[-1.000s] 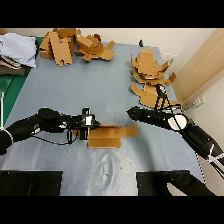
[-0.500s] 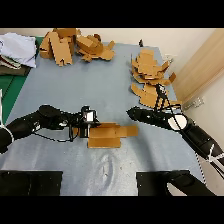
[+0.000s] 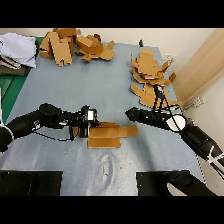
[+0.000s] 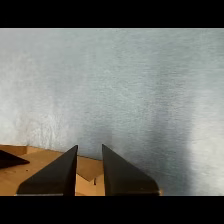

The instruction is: Fold the box.

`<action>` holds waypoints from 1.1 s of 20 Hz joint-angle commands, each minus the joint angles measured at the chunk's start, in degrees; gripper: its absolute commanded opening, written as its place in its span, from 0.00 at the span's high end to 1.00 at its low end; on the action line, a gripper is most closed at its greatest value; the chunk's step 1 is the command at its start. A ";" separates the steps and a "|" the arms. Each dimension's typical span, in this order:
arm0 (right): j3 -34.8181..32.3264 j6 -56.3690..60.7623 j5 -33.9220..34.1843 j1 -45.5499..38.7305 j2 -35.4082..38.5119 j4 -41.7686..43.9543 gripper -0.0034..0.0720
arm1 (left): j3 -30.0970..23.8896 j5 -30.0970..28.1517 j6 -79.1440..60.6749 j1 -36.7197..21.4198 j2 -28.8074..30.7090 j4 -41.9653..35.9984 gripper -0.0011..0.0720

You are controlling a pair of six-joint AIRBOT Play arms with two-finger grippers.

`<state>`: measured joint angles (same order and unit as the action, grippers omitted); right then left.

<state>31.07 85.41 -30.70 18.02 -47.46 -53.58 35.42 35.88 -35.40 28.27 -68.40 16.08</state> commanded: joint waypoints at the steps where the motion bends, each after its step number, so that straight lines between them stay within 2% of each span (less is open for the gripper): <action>1: 0.07 0.07 1.27 1.60 0.02 -0.15 0.65 | 0.24 0.13 1.01 -0.02 -0.35 0.92 0.96; 7: 0.07 0.07 1.88 1.62 0.02 0.04 0.65 | 3.23 2.21 5.49 0.00 -3.39 3.02 0.96; 17: 0.26 0.09 3.32 1.51 0.02 -1.53 0.63 | 3.26 2.08 5.44 -0.04 -3.39 3.13 0.96; 20: 0.57 -4.48 0.37 1.60 0.04 -6.62 0.65 | 3.28 2.08 5.44 -0.04 -3.39 3.13 0.96; 22: 0.52 -6.67 -5.40 2.47 0.72 -12.63 0.66 | 3.26 2.14 5.44 -0.02 -3.39 3.13 0.96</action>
